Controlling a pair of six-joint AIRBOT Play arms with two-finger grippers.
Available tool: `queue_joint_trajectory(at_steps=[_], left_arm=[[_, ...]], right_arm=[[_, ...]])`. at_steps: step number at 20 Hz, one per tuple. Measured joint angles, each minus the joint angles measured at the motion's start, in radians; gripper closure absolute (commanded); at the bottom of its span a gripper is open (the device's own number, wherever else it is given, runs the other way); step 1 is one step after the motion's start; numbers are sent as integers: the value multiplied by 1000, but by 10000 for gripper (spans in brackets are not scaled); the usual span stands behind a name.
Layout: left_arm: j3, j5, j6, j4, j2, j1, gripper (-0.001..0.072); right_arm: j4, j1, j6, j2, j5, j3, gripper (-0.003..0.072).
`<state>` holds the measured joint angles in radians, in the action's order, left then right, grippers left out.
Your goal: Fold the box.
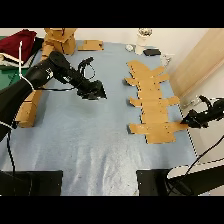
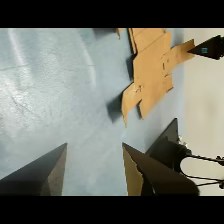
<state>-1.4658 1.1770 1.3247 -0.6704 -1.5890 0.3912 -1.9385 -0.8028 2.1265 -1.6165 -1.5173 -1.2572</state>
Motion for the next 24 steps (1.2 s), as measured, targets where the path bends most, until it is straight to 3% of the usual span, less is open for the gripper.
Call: queue_joint_trajectory(at_steps=[1, 3, 7, 11, 18, 20, 21, 22, 24], left_arm=[[0, 0, -6, 12, 0, 0, 180], [0, 2, -22, 36, 0, 0, 180], [0, 23, -44, 64, 0, 0, 181], [0, 40, -74, 76, 0, 0, 182], [0, 107, -102, 89, 0, -2, 182], [0, 128, -106, 88, 0, -15, 182], [0, 131, -106, 87, 0, -26, 181], [0, 139, -106, 87, 0, -41, 182], [0, 165, -105, 87, 0, -73, 182]], right_arm=[[-35, 0, 3, -1, -27, -1, 469], [-108, 2, 7, -1, -86, -1, 683], [-192, 18, -18, 10, -182, 19, 683], [-231, 80, -52, 64, -206, 115, 684], [-257, 252, -120, 254, -24, 354, 684], [-267, 319, -140, 315, 67, 415, 661], [-269, 357, -146, 342, 110, 443, 477], [-270, 392, -149, 360, 145, 462, 373], [-272, 459, -156, 384, 202, 489, 373]])
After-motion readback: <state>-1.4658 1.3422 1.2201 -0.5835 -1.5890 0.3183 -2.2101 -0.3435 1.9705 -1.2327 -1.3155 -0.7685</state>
